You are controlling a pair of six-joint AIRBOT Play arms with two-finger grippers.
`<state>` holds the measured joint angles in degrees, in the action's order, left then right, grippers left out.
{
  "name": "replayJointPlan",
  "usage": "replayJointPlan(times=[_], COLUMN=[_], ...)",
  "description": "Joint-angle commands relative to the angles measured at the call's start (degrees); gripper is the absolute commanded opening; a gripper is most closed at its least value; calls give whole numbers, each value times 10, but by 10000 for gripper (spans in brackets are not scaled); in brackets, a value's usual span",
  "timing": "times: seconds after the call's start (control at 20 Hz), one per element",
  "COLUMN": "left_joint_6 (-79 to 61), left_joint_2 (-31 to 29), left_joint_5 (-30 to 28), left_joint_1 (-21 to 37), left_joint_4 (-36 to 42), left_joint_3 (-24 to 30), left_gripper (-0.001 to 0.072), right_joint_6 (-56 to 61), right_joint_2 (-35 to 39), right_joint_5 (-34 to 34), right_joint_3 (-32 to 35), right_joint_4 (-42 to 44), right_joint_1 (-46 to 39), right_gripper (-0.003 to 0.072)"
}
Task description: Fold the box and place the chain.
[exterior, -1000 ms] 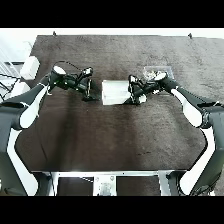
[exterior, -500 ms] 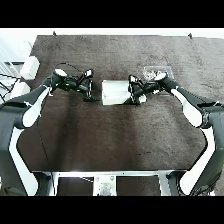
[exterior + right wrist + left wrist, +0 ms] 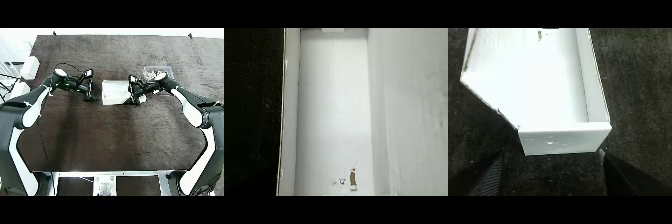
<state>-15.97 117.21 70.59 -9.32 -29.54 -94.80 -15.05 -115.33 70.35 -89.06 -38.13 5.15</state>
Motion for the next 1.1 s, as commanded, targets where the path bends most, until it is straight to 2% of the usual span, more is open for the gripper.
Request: replayJointPlan(times=[0.0, 0.4, 1.05], left_joint_6=[-2, 36, 39], left_joint_2=[-5, -4, -5], left_joint_5=[3, -21, -15], left_joint_1=[-6, -18, -18], left_joint_4=[-3, -60, -52], left_joint_3=[-1, -4, -6], left_gripper=[720, 720, 720], right_joint_6=[0, 0, 0], right_joint_2=[0, 0, 0], right_joint_5=[0, 0, 0], right_joint_3=[0, 0, 0], right_joint_4=[0, 0, 0], right_joint_1=[0, 0, 0], right_gripper=[495, 495, 495])
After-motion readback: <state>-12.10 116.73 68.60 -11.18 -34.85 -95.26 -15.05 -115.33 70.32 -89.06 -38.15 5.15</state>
